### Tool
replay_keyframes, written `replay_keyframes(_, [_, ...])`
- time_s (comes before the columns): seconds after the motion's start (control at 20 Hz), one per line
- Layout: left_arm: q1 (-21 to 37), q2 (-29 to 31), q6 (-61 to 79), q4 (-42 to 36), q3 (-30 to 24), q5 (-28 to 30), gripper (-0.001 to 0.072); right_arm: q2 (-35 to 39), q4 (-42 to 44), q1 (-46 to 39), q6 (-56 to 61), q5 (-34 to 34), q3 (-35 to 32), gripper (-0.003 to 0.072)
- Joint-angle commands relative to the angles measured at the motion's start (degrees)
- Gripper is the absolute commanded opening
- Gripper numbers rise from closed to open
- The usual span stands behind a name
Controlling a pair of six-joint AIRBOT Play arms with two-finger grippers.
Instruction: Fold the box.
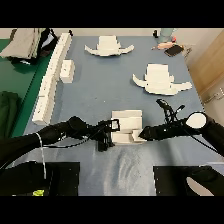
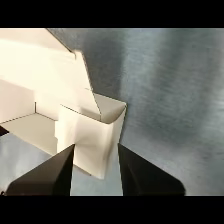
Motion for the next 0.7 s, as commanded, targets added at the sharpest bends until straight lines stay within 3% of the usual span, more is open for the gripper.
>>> replay_keyframes(0.0, [0.02,-0.02,0.00,0.00,0.04,0.00,0.0596,-3.19,-8.39,6.23,9.51,-2.58,3.37,0.0405])
replay_keyframes(0.35, [0.02,-0.02,0.00,0.00,0.04,0.00,0.0597,-13.33,-35.50,24.37,43.32,3.91,14.05,0.0403])
replay_keyframes(0.65, [0.02,-0.02,0.00,0.00,0.04,0.00,0.0596,-25.00,-41.90,31.54,57.09,10.58,21.77,0.0400])
